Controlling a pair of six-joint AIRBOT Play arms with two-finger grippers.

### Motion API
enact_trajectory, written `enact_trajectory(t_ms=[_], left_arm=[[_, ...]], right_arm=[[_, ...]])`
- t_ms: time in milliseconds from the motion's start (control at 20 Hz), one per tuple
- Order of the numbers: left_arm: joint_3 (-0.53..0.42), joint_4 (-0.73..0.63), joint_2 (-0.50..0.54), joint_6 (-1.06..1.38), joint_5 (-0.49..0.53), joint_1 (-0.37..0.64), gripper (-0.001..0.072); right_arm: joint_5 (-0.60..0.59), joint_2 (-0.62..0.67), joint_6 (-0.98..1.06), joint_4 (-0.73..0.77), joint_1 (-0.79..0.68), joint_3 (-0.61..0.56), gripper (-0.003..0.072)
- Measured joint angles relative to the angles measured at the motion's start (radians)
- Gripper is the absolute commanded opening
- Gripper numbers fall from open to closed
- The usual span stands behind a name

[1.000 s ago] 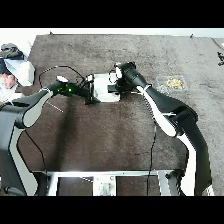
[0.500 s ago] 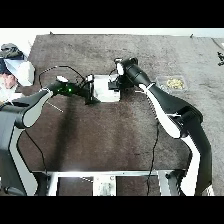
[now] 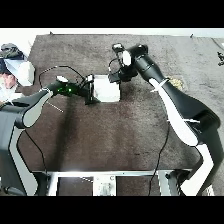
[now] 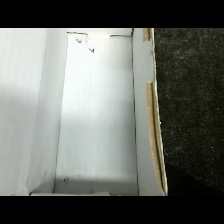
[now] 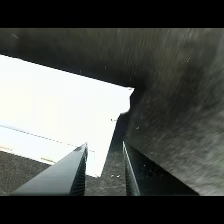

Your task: Fold the box and place the chain.

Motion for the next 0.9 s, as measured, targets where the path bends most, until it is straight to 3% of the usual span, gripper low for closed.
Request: enact_trajectory(t_ms=[300,550,900], left_arm=[[0.0,0.0,0.0,0.0,0.0,0.0,0.0352],[0.0,0.0,0.0,0.0,0.0,0.0,0.0352],[0.0,0.0,0.0,0.0,0.0,0.0,0.0352]], right_arm=[[-0.241,0.235,-0.061,-0.001,-0.032,-0.28,0.029],[-0.385,0.395,-0.072,-0.002,-0.192,-0.518,0.0288],[-0.394,0.406,-0.166,0.07,-0.496,-0.594,0.0274]])
